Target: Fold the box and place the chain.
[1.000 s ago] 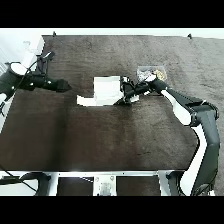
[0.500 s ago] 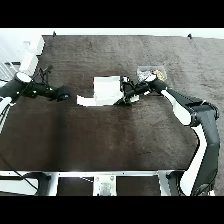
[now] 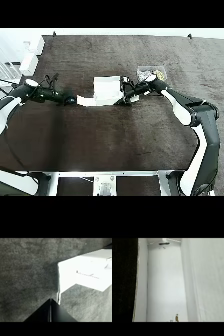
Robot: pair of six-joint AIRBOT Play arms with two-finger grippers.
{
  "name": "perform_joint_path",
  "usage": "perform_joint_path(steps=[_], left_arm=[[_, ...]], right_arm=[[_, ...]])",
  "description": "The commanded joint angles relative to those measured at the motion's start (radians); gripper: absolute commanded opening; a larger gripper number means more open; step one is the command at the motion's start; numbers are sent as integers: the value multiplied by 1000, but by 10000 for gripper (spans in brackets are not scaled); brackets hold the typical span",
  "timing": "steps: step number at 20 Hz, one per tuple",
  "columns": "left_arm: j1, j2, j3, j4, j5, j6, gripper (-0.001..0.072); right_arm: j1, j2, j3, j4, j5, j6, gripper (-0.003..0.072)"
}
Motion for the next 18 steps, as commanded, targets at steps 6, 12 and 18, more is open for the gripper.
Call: perform_joint_path(steps=[6, 12, 18], left_arm=[[-40, -33, 1, -45, 52, 11, 19], [-116, -108, 6, -129, 53, 56, 20], [-127, -109, 67, -186, 7, 81, 20]], right_arm=[[1, 0, 0, 0, 0, 0, 456], [1, 0, 0, 0, 0, 0, 456], [1, 0, 0, 0, 0, 0, 456]])
